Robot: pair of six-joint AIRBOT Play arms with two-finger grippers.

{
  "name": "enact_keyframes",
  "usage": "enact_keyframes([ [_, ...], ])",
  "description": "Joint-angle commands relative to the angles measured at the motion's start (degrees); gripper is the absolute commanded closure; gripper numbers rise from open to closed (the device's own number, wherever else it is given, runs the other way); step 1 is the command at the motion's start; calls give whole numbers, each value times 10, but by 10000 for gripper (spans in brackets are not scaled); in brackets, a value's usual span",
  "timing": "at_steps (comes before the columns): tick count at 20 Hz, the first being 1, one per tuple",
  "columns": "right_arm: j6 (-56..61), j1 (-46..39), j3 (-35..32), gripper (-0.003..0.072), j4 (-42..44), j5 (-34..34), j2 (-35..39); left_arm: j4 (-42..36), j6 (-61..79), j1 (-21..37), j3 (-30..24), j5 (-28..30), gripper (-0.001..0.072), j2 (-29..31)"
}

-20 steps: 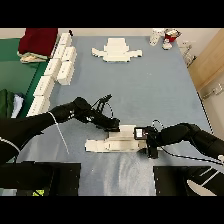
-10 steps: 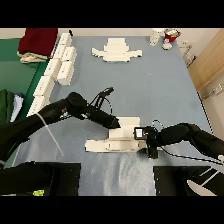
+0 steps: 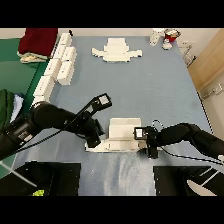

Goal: Fold the box.

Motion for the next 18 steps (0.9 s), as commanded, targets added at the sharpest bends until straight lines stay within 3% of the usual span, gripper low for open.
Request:
enact_keyframes([
  [1,0,0,1,186,0,0,0,80,30,-5,-45,-3,698,64],
  [3,0,0,1,186,0,0,0,75,116,23,-83,-1,694,68],
  [4,0,0,1,186,0,0,0,63,159,35,-99,1,622,64],
  [5,0,0,1,186,0,0,0,47,196,42,-112,9,275,59],
  [6,0,0,1,187,0,0,0,27,226,44,-123,23,48,51],
  [11,0,0,1,186,0,0,0,-66,353,43,-138,88,50,-5],
  [13,0,0,1,186,0,0,0,-94,388,42,-138,100,128,-37],
  [18,0,0,1,186,0,0,0,-142,414,12,-138,133,125,-93],
])
